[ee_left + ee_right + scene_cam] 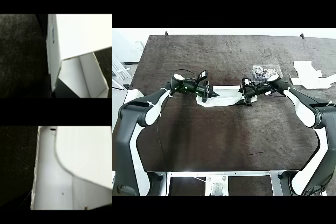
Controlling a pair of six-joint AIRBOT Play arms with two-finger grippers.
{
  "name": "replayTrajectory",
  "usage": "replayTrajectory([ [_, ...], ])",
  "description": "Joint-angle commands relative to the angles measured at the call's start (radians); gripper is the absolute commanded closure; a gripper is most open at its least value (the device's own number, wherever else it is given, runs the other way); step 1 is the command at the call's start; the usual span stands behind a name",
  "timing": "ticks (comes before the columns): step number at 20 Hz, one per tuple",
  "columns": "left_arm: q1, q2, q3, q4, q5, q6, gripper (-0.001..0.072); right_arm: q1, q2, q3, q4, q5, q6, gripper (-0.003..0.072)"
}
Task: Fold the box and place the chain.
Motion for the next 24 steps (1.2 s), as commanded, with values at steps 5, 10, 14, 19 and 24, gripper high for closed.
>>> replayTrajectory([
  [5, -0.001, -0.001, 0.000, 0.000, -0.001, 0.000, 0.0685, 0.001, -0.009, 0.002, 0.007, 0.011, 0.017, 0.0083],
  [10, -0.001, -0.001, 0.000, 0.000, 0.000, 0.000, 0.0685, -0.006, -0.020, 0.002, 0.021, 0.024, 0.027, 0.0083],
  [14, -0.001, -0.001, 0.000, 0.000, 0.000, 0.000, 0.0686, -0.008, -0.030, 0.002, 0.044, 0.029, 0.026, 0.0084],
  [19, -0.001, -0.001, 0.000, 0.000, -0.001, 0.000, 0.0686, -0.022, -0.042, 0.003, 0.072, 0.047, 0.026, 0.0110],
  [24, -0.001, -0.001, 0.000, 0.000, -0.001, 0.000, 0.0685, -0.023, -0.045, 0.003, 0.073, 0.059, 0.026, 0.0213],
])
